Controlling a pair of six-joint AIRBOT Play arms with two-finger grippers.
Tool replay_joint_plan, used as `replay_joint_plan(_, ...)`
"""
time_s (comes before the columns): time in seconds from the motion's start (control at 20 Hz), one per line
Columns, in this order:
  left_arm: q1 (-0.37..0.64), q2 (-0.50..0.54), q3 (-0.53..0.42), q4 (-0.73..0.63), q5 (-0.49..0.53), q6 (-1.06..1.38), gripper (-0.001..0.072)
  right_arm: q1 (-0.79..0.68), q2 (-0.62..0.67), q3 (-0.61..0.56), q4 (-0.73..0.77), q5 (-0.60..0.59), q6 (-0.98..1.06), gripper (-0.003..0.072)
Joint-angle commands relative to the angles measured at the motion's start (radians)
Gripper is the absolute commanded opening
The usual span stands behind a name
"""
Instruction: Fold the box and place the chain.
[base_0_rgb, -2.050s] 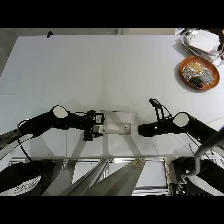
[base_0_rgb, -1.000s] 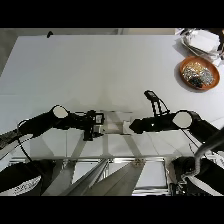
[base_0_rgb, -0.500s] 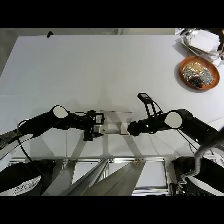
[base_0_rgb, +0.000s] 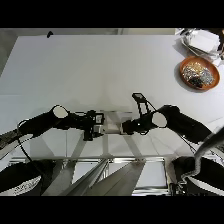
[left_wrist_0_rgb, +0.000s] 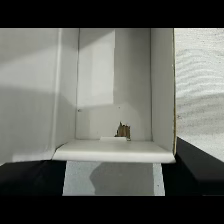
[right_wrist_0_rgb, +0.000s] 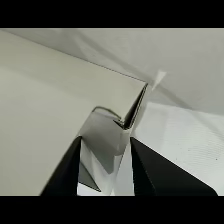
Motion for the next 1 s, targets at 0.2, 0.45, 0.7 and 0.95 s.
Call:
replay_joint_plan(0.2, 0.0, 0.0, 0.0, 0.0, 0.0, 0.0, 0.0033, 0.065, -0.159, 0.137, -0.143, 0.123, 0.275, 0.0338)
replay_joint_plan(0.45, 0.0, 0.0, 0.0, 0.0, 0.0, 0.0, 0.0033, 0.093, -0.198, 0.153, -0.179, 0.113, 0.38, 0.0337)
replay_joint_plan(0.7, 0.0, 0.0, 0.0, 0.0, 0.0, 0.0, 0.0033, 0.114, -0.228, 0.153, -0.184, 0.109, 0.447, 0.0209)
replay_joint_plan(0.95, 0.0, 0.0, 0.0, 0.0, 0.0, 0.0, 0.0033, 0.114, -0.228, 0.153, -0.183, 0.126, 0.446, 0.0013)
